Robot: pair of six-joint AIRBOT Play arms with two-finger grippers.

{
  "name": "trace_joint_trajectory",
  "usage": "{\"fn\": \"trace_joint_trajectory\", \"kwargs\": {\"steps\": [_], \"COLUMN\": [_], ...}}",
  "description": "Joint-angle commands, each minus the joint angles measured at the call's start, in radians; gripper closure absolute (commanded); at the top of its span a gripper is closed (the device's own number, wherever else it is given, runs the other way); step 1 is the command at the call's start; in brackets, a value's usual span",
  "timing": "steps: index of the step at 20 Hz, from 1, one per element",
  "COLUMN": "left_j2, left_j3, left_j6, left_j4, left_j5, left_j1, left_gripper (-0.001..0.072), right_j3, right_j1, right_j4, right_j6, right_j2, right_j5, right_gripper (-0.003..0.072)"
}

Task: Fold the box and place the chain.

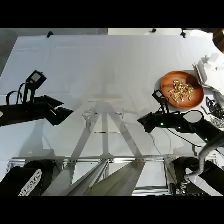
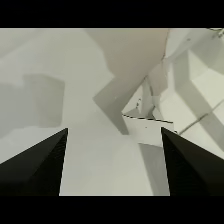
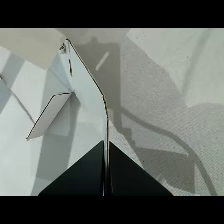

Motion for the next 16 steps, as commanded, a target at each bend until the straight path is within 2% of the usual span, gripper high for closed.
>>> {"fn": "trace_joint_trajectory", "kwargs": {"steps": [1,4,9,10,11,14,16], "left_j2": [-0.099,-0.177,-0.415,-0.455,-0.486,-0.554,-0.59], "left_j3": [0.104,0.17,0.266,0.27,0.27,0.27,0.27], "left_j6": [-0.028,0.093,0.344,0.407,0.453,0.547,0.605], "left_j4": [0.034,0.026,-0.08,-0.128,-0.177,-0.302,-0.324], "left_j5": [-0.084,-0.091,-0.208,-0.229,-0.241,-0.24,-0.225], "left_j1": [-0.047,-0.047,-0.033,-0.027,-0.023,-0.017,-0.017], "left_gripper": [0.0091,0.0091,0.0069,0.0055,0.0004,0.0009,0.001], "right_j3": [-0.001,-0.001,-0.001,-0.001,-0.001,-0.001,-0.001], "right_j1": [0.0,0.0,0.0,0.0,0.0,0.0,0.0], "right_j4": [0.0,0.0,0.0,0.0,0.0,0.0,0.0], "right_j6": [0.0,0.0,0.0,0.0,0.0,0.0,0.0], "right_j2": [-0.001,-0.001,-0.001,-0.001,-0.001,-0.001,-0.001], "right_j5": [0.0,0.001,0.001,0.001,0.001,0.002,0.002], "right_gripper": [0.0672,0.0672,0.0672,0.0672,0.0672,0.0672,0.0672]}}
